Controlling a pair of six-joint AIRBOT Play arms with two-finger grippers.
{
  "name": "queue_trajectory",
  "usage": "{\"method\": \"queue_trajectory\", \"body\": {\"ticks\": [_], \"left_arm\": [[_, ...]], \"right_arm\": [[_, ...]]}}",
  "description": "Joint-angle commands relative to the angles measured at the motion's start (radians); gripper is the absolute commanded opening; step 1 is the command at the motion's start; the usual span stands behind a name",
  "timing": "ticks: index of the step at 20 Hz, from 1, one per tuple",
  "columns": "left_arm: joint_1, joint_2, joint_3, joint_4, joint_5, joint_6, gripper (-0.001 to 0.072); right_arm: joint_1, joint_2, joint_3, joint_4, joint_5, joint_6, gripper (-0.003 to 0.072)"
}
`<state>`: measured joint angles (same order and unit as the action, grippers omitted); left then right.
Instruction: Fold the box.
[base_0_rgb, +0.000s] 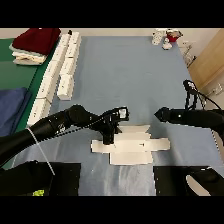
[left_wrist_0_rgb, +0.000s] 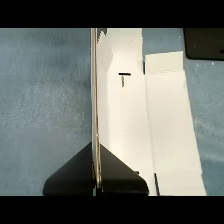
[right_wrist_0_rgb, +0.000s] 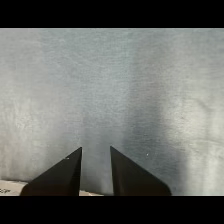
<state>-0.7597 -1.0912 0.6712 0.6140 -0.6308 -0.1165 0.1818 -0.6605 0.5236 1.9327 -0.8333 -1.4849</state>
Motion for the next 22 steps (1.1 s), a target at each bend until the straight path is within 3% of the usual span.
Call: {"method": "queue_trajectory", "body": {"ticks": [1, 7, 13, 17, 20, 22], "left_arm": [[-0.001, -0.039, -0.005, -0.001, 0.011, -0.003, 0.0014], [-0.001, -0.053, -0.005, 0.001, 0.011, 0.004, 0.0013], [0.062, 0.102, -0.005, -0.011, 0.054, 0.041, 0.0014], [0.260, 0.073, 0.007, -0.085, -0.082, 0.067, 0.0013], [0.346, 0.015, 0.090, -0.092, -0.342, 0.084, 0.0013], [0.356, -0.026, 0.132, -0.092, -0.437, 0.083, 0.0013]], "right_arm": [[0.001, 0.000, 0.001, 0.002, 0.012, 0.000, 0.0264], [0.001, 0.000, 0.001, 0.002, 0.011, 0.000, 0.0263], [0.001, 0.000, 0.001, 0.002, 0.011, 0.000, 0.0263], [0.001, 0.000, 0.001, 0.002, 0.024, 0.000, 0.0263], [0.001, 0.000, 0.001, 0.002, 0.039, 0.000, 0.0263], [0.001, 0.000, 0.001, 0.002, 0.051, 0.000, 0.0263]]}}
